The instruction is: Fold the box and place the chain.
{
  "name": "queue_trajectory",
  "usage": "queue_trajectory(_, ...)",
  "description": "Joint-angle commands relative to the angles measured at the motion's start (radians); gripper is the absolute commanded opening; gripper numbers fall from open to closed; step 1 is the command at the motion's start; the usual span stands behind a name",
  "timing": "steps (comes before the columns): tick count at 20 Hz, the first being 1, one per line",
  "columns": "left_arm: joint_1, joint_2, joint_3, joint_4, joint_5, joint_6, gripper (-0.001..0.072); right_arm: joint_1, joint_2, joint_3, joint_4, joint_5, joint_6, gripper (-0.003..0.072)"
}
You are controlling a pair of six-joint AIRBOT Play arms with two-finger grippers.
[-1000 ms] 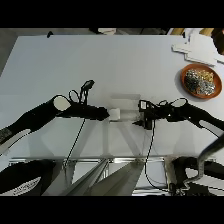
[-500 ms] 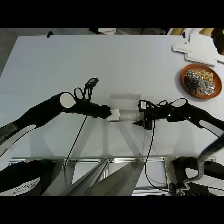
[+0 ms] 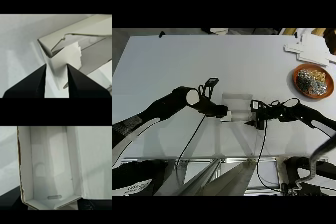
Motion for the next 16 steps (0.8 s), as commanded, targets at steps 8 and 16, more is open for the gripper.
queue_trajectory(8,-0.125,-0.227,0.322,0.314,-0.387,-0.410,0.0272,0.000,0.000,0.000,0.000,0.000,0.000,0.0296)
queue_trajectory(16,-0.145,-0.266,0.367,0.374,-0.354,-0.539,0.0272,-0.001,0.000,0.000,0.000,0.000,0.000,0.0296)
